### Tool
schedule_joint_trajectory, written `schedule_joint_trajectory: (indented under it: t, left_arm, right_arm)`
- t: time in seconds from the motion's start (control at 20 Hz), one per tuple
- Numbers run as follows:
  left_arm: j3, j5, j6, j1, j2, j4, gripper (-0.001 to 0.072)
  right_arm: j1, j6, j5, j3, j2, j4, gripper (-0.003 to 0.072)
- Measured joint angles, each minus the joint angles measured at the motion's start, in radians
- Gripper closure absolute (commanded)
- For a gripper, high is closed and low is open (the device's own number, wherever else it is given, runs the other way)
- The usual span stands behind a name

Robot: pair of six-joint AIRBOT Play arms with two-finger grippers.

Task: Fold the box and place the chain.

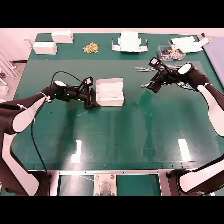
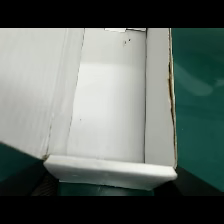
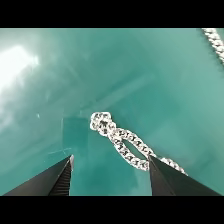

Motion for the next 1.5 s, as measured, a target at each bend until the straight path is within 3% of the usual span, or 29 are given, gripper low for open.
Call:
schedule_joint_trajectory:
  t: [0.35, 0.65, 1.0, 1.15, 1.35, 1.45, 1.5]
  left_arm:
    - [0.000, 0.000, 0.000, 0.000, 0.000, 0.000, 0.0176]
    - [0.000, 0.000, 0.000, 0.000, 0.000, 0.000, 0.0176]
    - [0.000, 0.001, 0.000, 0.000, 0.000, 0.000, 0.0177]
    - [0.000, 0.000, 0.000, 0.000, 0.000, 0.000, 0.0176]
    - [0.000, 0.000, 0.000, 0.000, 0.000, 0.000, 0.0176]
    - [0.000, 0.001, 0.000, 0.000, 0.000, 0.000, 0.0177]
    - [0.000, 0.001, 0.000, 0.000, 0.000, 0.000, 0.0176]
  right_arm:
    - [-0.046, -0.267, 0.096, 0.085, -0.098, 0.122, 0.0123]
    - [-0.054, -0.336, 0.202, 0.209, -0.192, 0.153, 0.0123]
    - [-0.086, -0.374, 0.268, 0.266, -0.249, 0.163, 0.0140]
    - [-0.105, -0.378, 0.280, 0.271, -0.257, 0.165, 0.0247]
    - [-0.114, -0.389, 0.291, 0.275, -0.266, 0.170, 0.0239]
    - [-0.115, -0.392, 0.294, 0.283, -0.269, 0.168, 0.0156]
    - [-0.116, -0.391, 0.298, 0.293, -0.270, 0.163, 0.0156]
